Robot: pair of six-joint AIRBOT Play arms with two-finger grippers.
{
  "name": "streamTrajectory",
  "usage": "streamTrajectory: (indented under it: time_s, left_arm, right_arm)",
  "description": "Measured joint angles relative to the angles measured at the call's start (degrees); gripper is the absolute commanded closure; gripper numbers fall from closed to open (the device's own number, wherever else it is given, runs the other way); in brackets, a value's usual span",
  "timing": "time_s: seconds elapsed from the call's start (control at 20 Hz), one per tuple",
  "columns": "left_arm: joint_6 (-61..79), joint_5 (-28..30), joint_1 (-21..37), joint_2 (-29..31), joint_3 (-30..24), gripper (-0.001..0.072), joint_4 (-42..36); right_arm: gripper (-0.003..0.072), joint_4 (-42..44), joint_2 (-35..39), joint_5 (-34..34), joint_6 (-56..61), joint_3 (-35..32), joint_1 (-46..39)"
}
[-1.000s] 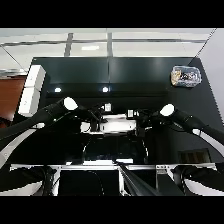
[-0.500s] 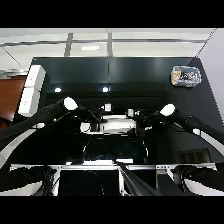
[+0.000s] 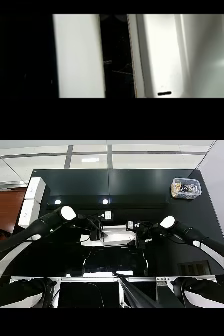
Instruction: Fold the box and place the chain.
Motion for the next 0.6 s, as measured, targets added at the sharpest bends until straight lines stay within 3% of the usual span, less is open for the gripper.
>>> streamTrajectory:
  time_s: [0.25, 0.3, 0.35, 0.4, 0.55, 0.6]
  left_arm:
    - [-17.97, -4.72, 0.04, 8.35, 1.31, 0.0021, 15.04]
    - [-21.49, -7.43, 0.04, 9.70, 1.40, 0.0097, 17.27]
    - [-24.68, -10.29, 0.04, 10.67, 1.46, 0.0357, 18.27]
    - [-27.85, -13.31, 0.02, 11.30, 1.46, 0.0691, 18.38]
    - [-33.53, -19.87, -0.04, 11.47, 0.26, 0.0680, 10.78]
    - [-33.94, -20.06, -0.13, 11.06, -0.48, 0.0680, 6.71]
  right_arm:
    - [0.0215, 0.48, 0.00, -1.57, 1.22, 0.00, 0.00]
    - [0.0216, 0.52, 0.00, -1.73, 1.38, 0.00, 0.00]
    - [0.0216, 0.57, 0.00, -1.88, 1.49, 0.00, 0.00]
    - [0.0217, 0.57, 0.00, -1.92, 1.55, 0.00, 0.00]
    - [0.0234, 0.61, 0.00, -2.05, 1.68, 0.00, 0.00]
    - [0.0362, 0.61, 0.00, -2.05, 1.70, 0.00, 0.00]
